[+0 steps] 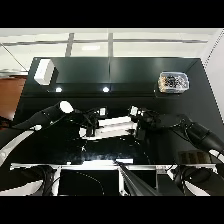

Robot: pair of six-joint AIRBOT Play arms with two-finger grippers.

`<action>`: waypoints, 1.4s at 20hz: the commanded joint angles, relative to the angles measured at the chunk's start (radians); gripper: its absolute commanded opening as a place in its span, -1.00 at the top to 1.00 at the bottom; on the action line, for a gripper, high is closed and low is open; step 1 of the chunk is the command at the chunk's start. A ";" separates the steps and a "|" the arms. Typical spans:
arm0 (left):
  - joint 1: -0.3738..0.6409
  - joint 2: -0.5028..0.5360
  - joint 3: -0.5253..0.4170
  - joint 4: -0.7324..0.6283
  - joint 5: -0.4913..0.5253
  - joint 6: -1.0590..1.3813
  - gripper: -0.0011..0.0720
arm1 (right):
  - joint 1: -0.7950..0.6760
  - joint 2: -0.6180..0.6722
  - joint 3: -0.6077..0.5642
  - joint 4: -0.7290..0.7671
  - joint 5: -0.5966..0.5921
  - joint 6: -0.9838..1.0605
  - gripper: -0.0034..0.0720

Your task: Fold the box and place the chain.

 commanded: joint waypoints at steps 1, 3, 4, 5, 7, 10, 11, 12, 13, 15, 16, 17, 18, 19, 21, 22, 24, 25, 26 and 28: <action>-0.001 0.002 0.001 0.000 -0.001 0.000 0.90 | 0.003 -0.008 0.000 0.019 0.000 -0.013 -0.95; -0.001 0.002 0.001 0.000 0.000 0.001 0.90 | 0.003 -0.008 0.000 0.020 -0.001 -0.013 -0.95; -0.001 0.004 0.001 0.001 0.000 0.004 0.90 | 0.003 -0.008 0.000 0.020 -0.002 -0.013 -0.95; -0.001 0.008 0.001 0.002 0.001 0.004 0.90 | 0.003 -0.008 0.000 0.020 -0.005 -0.013 -0.95; 0.000 0.013 0.001 0.002 0.008 0.004 0.90 | 0.006 -0.008 0.000 0.020 -0.042 -0.013 -0.95; -0.001 0.013 0.001 0.002 0.005 0.004 0.90 | 0.039 -0.008 0.000 0.014 -0.063 -0.013 -0.95; -0.001 0.013 0.001 0.002 0.005 0.004 0.90 | 0.053 -0.009 0.000 0.010 -0.061 -0.012 -0.95; -0.001 0.013 0.001 0.002 0.005 0.004 0.90 | 0.061 -0.009 0.000 0.010 -0.062 -0.012 -0.95; -0.001 0.013 0.001 0.002 0.005 0.004 0.90 | 0.067 -0.010 0.000 0.007 -0.061 -0.013 -0.95; -0.001 0.013 0.001 0.002 0.005 0.004 0.90 | 0.073 -0.010 0.000 -0.008 -0.062 -0.012 -0.95; -0.001 0.013 0.001 0.002 0.005 0.004 0.90 | 0.073 -0.013 -0.001 -0.008 -0.063 -0.013 -0.95; -0.001 0.013 0.001 0.002 0.005 0.004 0.90 | 0.074 -0.019 -0.001 -0.008 -0.066 -0.013 -0.95; -0.001 0.012 0.001 0.002 0.005 0.004 0.90 | 0.074 -0.029 -0.001 -0.008 -0.066 -0.012 -0.95; -0.001 0.011 0.001 0.002 0.005 0.004 0.90 | 0.077 -0.045 -0.001 -0.009 -0.064 -0.012 -0.95; -0.001 0.011 0.001 0.002 0.007 0.004 0.90 | 0.097 -0.070 -0.001 -0.023 -0.061 -0.012 -0.95; -0.001 0.011 0.001 0.002 0.007 0.003 0.90 | 0.108 -0.078 -0.001 -0.034 -0.061 -0.012 -0.95; -0.001 0.011 0.001 0.002 0.007 0.003 0.90 | 0.113 -0.094 -0.001 -0.043 -0.061 -0.012 -0.95; -0.001 0.011 0.001 0.002 0.007 0.003 0.90 | 0.113 -0.099 -0.001 -0.055 -0.049 -0.012 -0.95; -0.001 0.011 0.001 0.002 0.007 0.003 0.90 | 0.113 -0.104 -0.001 -0.063 -0.037 -0.012 -0.95; -0.001 0.011 0.001 0.002 0.006 0.003 0.90 | 0.113 -0.114 -0.001 -0.069 -0.017 -0.012 -0.95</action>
